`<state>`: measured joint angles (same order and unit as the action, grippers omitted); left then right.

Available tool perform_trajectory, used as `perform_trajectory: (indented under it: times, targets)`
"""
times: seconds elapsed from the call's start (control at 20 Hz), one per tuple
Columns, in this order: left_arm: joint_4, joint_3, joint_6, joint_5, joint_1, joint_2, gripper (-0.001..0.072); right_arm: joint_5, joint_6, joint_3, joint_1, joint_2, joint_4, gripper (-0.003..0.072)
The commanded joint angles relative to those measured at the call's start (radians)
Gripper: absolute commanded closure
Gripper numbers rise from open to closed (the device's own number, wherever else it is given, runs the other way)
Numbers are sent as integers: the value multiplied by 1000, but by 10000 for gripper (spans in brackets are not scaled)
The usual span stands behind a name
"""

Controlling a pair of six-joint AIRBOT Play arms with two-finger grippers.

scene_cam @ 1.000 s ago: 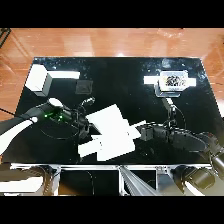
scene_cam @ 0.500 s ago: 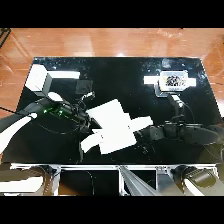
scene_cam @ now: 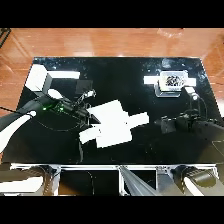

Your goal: Fold the box and place the chain.

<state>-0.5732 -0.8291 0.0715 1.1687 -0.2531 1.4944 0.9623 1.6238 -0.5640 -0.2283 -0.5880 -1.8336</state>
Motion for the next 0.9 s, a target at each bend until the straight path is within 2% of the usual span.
perform_trajectory:
  times: [0.0,0.1,0.2,0.3,0.4,0.55,0.6,0.7,0.85]
  targets:
    - [-44,-2,3,-4,0,-1,689,-188,0,-3,3,2,75,-18]
    - [-44,-4,3,5,0,-1,689,-268,-1,-3,3,2,31,-18]
    - [-61,-10,-2,18,-2,-14,691,-262,14,-3,3,2,-27,-18]
    - [-140,-9,-55,-19,-20,-64,693,-193,100,-3,3,2,-33,-18]
    - [-253,2,-80,-70,-68,-154,694,-73,216,6,3,-2,-34,-18]
    - [-282,76,-104,-179,-139,-298,693,20,385,54,3,-3,-86,-18]
    - [-282,109,-153,-219,-146,-331,693,28,451,71,3,-3,-103,-18]
    - [-284,160,-166,-234,-145,-354,693,11,517,90,3,-3,-123,-18]
    - [-337,178,-165,-263,-178,-355,692,-28,592,113,3,-3,-168,-18]
